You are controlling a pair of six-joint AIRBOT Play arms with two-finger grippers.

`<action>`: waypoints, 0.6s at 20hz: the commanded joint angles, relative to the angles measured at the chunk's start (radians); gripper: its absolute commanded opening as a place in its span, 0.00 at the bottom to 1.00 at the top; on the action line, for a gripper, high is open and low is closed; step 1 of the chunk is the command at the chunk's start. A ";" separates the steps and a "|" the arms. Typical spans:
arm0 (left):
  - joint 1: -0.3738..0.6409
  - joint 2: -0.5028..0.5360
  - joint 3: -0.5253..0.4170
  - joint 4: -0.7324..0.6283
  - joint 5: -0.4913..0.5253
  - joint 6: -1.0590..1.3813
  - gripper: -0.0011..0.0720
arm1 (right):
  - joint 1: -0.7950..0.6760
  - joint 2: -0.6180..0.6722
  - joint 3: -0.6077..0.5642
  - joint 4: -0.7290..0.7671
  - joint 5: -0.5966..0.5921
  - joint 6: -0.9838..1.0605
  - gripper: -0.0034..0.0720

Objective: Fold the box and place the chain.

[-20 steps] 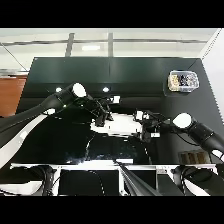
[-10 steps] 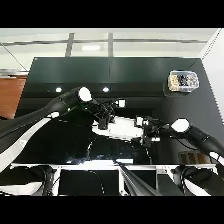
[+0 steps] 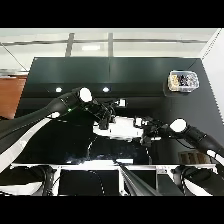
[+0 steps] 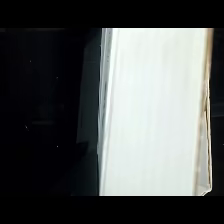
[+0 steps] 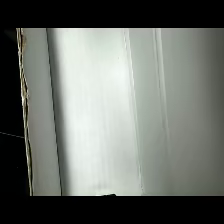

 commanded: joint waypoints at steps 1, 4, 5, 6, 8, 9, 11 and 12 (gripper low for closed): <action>0.000 -0.001 0.000 0.004 0.003 -0.008 0.06 | -0.002 -0.004 0.002 0.008 -0.009 -0.040 0.99; 0.000 -0.001 0.000 0.004 0.004 -0.030 0.06 | -0.002 -0.004 0.002 0.006 -0.026 -0.042 0.99; -0.001 -0.001 0.000 0.004 0.004 -0.030 0.06 | -0.010 -0.004 0.002 -0.003 -0.026 -0.047 0.99; 0.000 -0.001 0.000 0.004 0.004 -0.030 0.06 | -0.026 -0.004 0.002 -0.005 -0.023 -0.048 0.99; -0.001 -0.001 0.000 0.003 0.004 -0.030 0.06 | -0.064 -0.004 0.002 -0.003 -0.011 -0.053 0.99; -0.001 -0.001 0.000 0.003 0.004 -0.030 0.06 | -0.079 -0.004 0.002 -0.001 0.009 -0.063 0.99; -0.001 -0.002 0.000 0.003 0.005 -0.030 0.06 | -0.080 -0.018 0.002 0.015 0.045 -0.090 0.98; -0.001 -0.002 0.000 0.003 0.005 -0.030 0.06 | -0.079 -0.029 0.002 0.039 0.050 -0.116 0.99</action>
